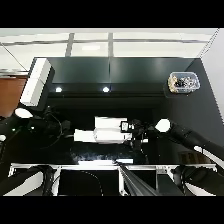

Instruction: Fold the box and place the chain.

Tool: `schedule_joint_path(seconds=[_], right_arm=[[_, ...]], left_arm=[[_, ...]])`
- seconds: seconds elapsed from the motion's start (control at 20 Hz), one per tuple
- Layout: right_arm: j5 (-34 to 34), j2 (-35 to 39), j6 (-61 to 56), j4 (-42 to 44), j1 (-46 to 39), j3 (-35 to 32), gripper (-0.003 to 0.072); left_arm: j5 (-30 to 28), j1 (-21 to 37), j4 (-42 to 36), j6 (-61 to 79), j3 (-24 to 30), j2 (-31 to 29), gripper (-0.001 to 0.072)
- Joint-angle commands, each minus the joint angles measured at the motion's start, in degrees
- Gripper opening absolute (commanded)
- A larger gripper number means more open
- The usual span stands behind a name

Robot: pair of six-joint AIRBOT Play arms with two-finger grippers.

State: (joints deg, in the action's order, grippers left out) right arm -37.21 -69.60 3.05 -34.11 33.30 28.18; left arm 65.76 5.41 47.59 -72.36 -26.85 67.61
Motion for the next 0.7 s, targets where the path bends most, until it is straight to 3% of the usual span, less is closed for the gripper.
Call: schedule_joint_path(seconds=[0.0,0.2,0.5,0.55,0.6,0.65], right_arm=[[0.0,0.0,0.0,0.0,0.0,0.0,0.0202],[0.0,0.0,0.0,0.0,0.0,0.0,0.0202],[0.0,0.0,0.0,0.0,0.0,0.0,0.0203],[0.0,0.0,0.0,0.0,0.0,0.0,0.0202],[0.0,0.0,0.0,0.0,0.0,0.0,0.0203],[0.0,0.0,0.0,0.0,0.0,0.0,0.0203]], left_arm=[[-3.9,-5.9,-3.7,2.1,0.2,4.4,0.0026],[-2.2,-9.4,-10.4,13.0,0.1,4.4,0.0026],[4.2,-7.6,-16.2,21.7,-0.8,4.3,0.0028],[4.1,-7.2,-16.2,21.7,-1.0,4.1,0.0083],[3.8,-6.8,-16.2,21.7,-1.2,3.7,0.0327],[3.8,-6.4,-16.2,21.7,-1.6,3.0,0.0688]])
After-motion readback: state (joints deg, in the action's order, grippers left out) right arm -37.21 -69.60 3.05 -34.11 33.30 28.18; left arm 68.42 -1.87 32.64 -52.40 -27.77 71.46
